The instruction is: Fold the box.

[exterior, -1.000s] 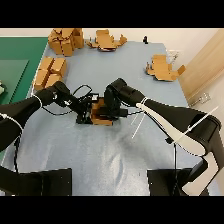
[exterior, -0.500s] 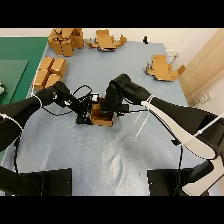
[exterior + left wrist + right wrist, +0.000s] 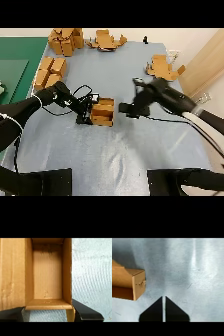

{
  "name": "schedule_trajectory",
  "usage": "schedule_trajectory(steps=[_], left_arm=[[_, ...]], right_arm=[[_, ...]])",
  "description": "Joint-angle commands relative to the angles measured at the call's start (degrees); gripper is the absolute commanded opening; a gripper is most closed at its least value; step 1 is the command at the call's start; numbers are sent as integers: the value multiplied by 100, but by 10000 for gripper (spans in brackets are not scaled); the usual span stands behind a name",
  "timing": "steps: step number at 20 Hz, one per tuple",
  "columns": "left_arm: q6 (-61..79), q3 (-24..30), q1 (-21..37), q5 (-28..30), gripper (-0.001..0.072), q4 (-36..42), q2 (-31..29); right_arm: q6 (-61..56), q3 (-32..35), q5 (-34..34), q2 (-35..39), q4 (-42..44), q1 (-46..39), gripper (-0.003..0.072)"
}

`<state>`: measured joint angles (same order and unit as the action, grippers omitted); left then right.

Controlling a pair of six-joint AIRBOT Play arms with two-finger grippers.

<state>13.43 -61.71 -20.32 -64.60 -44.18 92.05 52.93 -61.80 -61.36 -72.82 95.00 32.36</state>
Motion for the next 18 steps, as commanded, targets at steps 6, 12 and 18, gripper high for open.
schedule_trajectory(steps=[6, 12, 18], left_arm=[[-2, -4, 4, -33, 19, -2, -4], [-2, -4, 4, -33, 19, -24, -4], [-13, -4, 7, -44, 19, -85, -4]], right_arm=[[4826, 247, 2000, -1163, 5108, -1681, 3], [6953, -1937, -448, -2601, 5416, -1429, 4], [8612, -1989, -1510, -1987, 4559, -975, 3]])
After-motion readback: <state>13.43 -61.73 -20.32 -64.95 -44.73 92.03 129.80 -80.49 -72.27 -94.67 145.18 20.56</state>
